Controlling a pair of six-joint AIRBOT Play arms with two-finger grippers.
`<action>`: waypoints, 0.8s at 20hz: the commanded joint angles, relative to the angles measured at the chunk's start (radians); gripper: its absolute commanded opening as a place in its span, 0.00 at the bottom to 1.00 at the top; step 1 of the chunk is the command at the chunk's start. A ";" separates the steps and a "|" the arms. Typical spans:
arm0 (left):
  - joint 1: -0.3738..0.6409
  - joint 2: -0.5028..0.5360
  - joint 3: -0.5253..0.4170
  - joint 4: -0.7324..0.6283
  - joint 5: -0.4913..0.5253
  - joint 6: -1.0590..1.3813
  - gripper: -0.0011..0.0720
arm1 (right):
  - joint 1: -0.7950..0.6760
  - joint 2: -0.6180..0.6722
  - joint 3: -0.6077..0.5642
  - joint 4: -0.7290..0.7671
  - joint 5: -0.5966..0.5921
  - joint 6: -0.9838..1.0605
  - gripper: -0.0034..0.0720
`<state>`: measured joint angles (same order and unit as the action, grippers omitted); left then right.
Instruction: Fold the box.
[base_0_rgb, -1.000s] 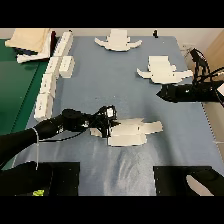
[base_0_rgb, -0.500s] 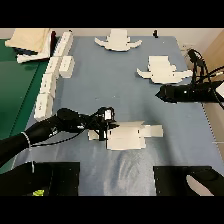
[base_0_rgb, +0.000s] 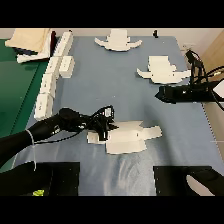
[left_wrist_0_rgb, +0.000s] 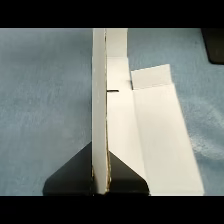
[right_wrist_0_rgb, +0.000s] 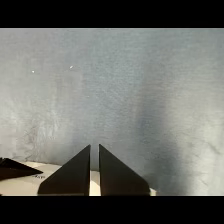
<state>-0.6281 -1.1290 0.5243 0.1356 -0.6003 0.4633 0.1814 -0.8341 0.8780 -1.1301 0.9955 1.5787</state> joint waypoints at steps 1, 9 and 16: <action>0.046 -0.044 0.033 0.007 0.000 -0.001 0.03 | 0.001 -0.016 -0.006 0.002 0.000 0.000 0.15; 0.084 -0.043 0.100 0.060 -0.254 -0.148 0.03 | 0.001 -0.023 -0.012 -0.013 -0.002 0.000 0.15; 0.061 -0.044 0.078 0.137 -0.154 -0.190 0.03 | 0.001 -0.023 -0.012 -0.018 -0.002 0.000 0.15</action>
<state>-0.5629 -1.1717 0.6075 0.2504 -0.8024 0.2897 0.1818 -0.8570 0.8665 -1.1461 0.9939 1.5780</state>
